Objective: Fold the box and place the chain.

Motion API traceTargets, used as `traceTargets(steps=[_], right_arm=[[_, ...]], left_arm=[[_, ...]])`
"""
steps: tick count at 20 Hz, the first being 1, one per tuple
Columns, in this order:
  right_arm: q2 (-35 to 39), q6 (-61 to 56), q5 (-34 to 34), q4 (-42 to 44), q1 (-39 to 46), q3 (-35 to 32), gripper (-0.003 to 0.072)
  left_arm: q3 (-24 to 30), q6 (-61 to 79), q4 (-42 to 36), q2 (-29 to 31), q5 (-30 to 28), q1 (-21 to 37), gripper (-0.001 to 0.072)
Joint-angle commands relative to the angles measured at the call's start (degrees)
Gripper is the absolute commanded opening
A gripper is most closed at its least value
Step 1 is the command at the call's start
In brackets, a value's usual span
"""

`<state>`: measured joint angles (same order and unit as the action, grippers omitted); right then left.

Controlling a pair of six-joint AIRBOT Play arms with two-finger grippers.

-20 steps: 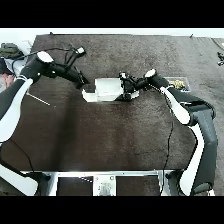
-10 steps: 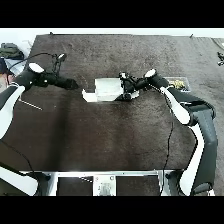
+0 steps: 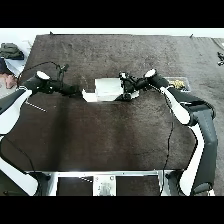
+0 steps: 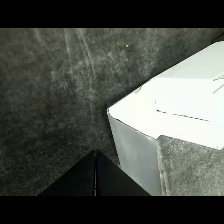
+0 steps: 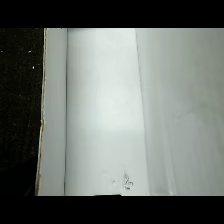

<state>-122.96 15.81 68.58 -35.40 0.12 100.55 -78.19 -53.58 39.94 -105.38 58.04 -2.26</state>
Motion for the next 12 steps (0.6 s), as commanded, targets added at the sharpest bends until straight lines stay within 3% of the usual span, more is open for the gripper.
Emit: traceTargets(steps=[1, 12], right_arm=[[0.0, 0.0, 0.0, 0.0, 0.0, 0.0, 0.0321], [0.0, 0.0, 0.0, 0.0, 0.0, 0.0, 0.0321]], left_arm=[[0.0, -0.4, -2.4, -1.2, 0.7, -0.5, 0.0011], [-0.5, -1.2, -8.1, -3.9, 1.2, -3.3, 0.0013]])
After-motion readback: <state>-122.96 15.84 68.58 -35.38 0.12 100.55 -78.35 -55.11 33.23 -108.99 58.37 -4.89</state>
